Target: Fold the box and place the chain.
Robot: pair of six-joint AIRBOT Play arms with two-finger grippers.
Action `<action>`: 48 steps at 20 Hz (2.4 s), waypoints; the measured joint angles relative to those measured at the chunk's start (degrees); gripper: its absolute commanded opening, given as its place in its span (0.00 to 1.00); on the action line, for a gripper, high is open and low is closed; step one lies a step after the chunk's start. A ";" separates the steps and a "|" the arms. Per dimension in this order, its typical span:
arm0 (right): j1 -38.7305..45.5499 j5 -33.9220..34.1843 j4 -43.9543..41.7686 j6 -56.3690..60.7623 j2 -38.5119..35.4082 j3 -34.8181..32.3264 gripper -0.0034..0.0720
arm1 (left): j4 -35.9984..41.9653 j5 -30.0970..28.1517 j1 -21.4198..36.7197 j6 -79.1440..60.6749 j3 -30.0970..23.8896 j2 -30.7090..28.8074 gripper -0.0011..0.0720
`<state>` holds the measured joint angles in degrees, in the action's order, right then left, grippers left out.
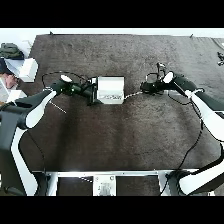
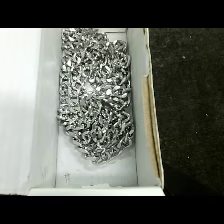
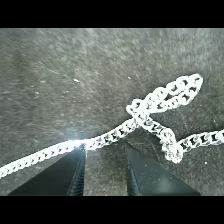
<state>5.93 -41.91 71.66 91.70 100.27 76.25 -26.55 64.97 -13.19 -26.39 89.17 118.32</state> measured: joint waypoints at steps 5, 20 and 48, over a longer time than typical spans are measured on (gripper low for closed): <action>-0.26 0.59 0.15 0.85 1.36 0.13 0.21 | 0.02 0.02 0.00 0.00 0.00 0.00 0.47; -7.06 6.32 0.07 -1.92 -9.46 0.02 0.02 | 0.02 0.00 0.00 0.00 0.00 0.00 0.47; -23.30 7.69 6.01 -7.89 -17.70 -0.20 0.47 | 0.00 0.00 0.00 0.00 0.00 0.00 0.47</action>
<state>-17.37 -34.22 77.67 83.81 82.56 76.05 -26.55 64.97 -13.19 -26.39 89.17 118.32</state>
